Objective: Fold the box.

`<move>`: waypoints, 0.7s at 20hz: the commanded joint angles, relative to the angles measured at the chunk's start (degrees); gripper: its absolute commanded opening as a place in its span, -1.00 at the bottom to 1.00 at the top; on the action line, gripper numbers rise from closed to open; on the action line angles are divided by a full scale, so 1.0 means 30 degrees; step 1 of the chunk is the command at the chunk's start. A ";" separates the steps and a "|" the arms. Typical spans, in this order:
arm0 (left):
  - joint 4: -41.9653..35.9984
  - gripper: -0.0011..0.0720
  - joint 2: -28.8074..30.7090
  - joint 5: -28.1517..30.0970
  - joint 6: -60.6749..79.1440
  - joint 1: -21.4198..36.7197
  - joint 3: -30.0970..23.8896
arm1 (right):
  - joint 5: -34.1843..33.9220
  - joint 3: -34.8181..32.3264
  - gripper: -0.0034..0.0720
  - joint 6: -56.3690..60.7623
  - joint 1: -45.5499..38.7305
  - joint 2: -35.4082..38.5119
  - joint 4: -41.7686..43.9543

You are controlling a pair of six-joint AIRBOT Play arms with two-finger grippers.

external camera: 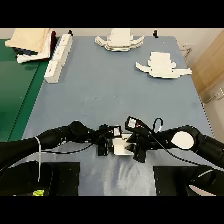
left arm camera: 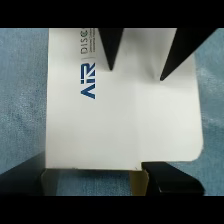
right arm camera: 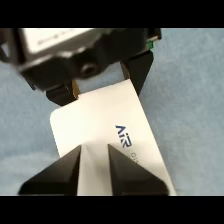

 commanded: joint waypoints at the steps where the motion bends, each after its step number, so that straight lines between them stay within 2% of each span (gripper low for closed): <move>1: 0.0000 0.29 -0.0015 0.0007 0.0007 0.0007 0.0007 | -0.0277 -0.0423 0.02 -0.0634 0.0146 0.1027 -0.2579; 2: 0.0000 0.29 -0.0007 0.0007 0.0007 0.0007 0.0007 | -0.0270 -0.0415 0.06 -0.0641 0.0146 0.1166 -0.2885; 4: 0.0000 0.29 -0.0007 0.0007 0.0007 0.0007 0.0015 | 0.0022 -0.0423 0.37 -0.1122 0.0146 0.1195 -0.3534; 6: 0.0000 0.29 -0.0015 0.0007 0.0007 0.0007 0.0015 | 0.0452 -0.0423 0.39 -0.1654 0.0146 0.1188 -0.3985; 7: 0.0000 0.29 -0.0007 0.0007 0.0007 0.0007 0.0015 | 0.0612 -0.0423 0.54 -0.1960 0.0146 0.1209 -0.3985; 11: 0.0000 0.29 -0.0015 0.0007 0.0007 0.0007 0.0015 | 0.0452 -0.0488 0.57 -0.2499 0.0641 0.1224 -0.4787; 14: 0.0000 0.29 -0.0015 0.0007 0.0007 0.0007 0.0007 | -0.1005 -0.0525 0.57 -0.2499 0.1348 0.1224 -0.6586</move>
